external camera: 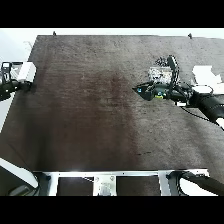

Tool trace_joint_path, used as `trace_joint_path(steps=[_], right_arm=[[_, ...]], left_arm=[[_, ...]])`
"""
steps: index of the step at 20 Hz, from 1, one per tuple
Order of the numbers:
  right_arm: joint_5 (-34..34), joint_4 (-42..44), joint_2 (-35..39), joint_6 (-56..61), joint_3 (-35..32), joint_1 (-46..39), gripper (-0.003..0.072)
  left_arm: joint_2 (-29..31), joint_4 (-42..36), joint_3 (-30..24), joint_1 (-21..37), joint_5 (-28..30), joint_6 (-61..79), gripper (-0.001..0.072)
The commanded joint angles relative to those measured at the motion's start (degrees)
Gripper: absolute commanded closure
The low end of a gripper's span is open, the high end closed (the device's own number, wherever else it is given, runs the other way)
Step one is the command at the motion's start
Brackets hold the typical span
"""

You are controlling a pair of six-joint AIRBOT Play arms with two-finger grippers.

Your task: Fold the box and place the chain.

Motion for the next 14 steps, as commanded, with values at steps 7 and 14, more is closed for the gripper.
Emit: trace_joint_path(steps=[7,14], right_arm=[[-0.52,0.0,-0.04,0.0,0.0,-0.04,0.0303],[-0.48,-0.02,-0.04,0.02,0.0,-0.04,0.025]], left_arm=[[2.8,1.2,0.07,0.83,-4.85,0.17,-0.0011],[6.14,3.26,0.04,0.83,-5.68,-1.05,-0.0011]])
